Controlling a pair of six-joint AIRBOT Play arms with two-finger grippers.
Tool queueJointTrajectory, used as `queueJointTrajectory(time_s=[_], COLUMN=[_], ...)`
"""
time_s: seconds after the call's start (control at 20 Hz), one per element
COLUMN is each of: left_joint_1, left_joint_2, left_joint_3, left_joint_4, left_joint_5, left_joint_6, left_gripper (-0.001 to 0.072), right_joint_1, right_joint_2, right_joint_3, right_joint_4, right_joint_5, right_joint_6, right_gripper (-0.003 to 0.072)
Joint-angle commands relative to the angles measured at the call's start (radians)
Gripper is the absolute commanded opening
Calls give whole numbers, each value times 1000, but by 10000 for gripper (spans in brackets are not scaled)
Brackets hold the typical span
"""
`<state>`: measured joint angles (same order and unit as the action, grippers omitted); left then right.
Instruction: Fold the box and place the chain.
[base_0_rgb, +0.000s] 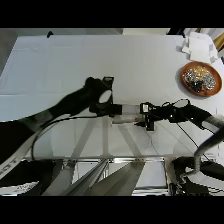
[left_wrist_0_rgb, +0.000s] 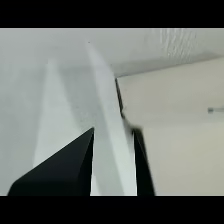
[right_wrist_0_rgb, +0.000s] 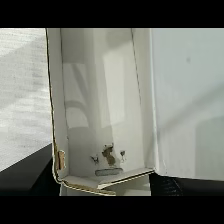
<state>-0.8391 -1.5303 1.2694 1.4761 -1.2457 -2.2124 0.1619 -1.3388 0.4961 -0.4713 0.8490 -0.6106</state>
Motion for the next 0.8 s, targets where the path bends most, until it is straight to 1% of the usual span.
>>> queueJointTrajectory(time_s=[0.0, 0.1, 0.15, 0.2, 0.25, 0.3, 0.35, 0.4, 0.45, 0.5, 0.55, 0.6, 0.65, 0.75], left_joint_1=[54, 90, 109, 128, 147, 162, 177, 192, 203, 211, 221, 232, 248, 285], left_joint_2=[91, 148, 182, 213, 247, 282, 316, 344, 364, 370, 364, 350, 324, 249], left_joint_3=[0, -5, -21, -42, -73, -116, -176, -244, -323, -393, -462, -517, -557, -580], left_joint_4=[12, 17, 6, -19, -68, -141, -243, -343, -449, -534, -617, -691, -765, -856], left_joint_5=[-101, -112, -98, -81, -49, -10, 43, 101, 163, 214, 264, 303, 328, 340], left_joint_6=[293, 486, 581, 686, 814, 968, 1180, 1379, 1584, 1767, 1946, 2090, 2210, 2303], left_gripper=[274, 279, 301, 354, 376, 377, 381, 412, 419, 427, 493, 512, 513, 514], right_joint_1=[0, 0, 0, 0, 0, 0, 0, 0, 0, 0, 0, 0, 0, 0], right_joint_2=[1, 1, 1, 1, 0, 1, 1, 1, 1, 1, 1, 0, 1, 1], right_joint_3=[0, 0, 0, 0, 0, 0, 0, 0, 0, 0, 0, 0, 0, 0], right_joint_4=[0, 0, 0, 0, 0, 0, 0, 0, 0, 0, 0, 0, 0, 0], right_joint_5=[0, 0, 0, 0, 0, 0, 0, 0, 0, 0, 0, 0, 0, 0], right_joint_6=[0, 0, 0, 0, 0, 0, 0, 0, 0, 0, 0, 0, 0, 0], right_gripper=[407, 407, 408, 407, 407, 407, 407, 407, 407, 407, 407, 407, 408, 407])
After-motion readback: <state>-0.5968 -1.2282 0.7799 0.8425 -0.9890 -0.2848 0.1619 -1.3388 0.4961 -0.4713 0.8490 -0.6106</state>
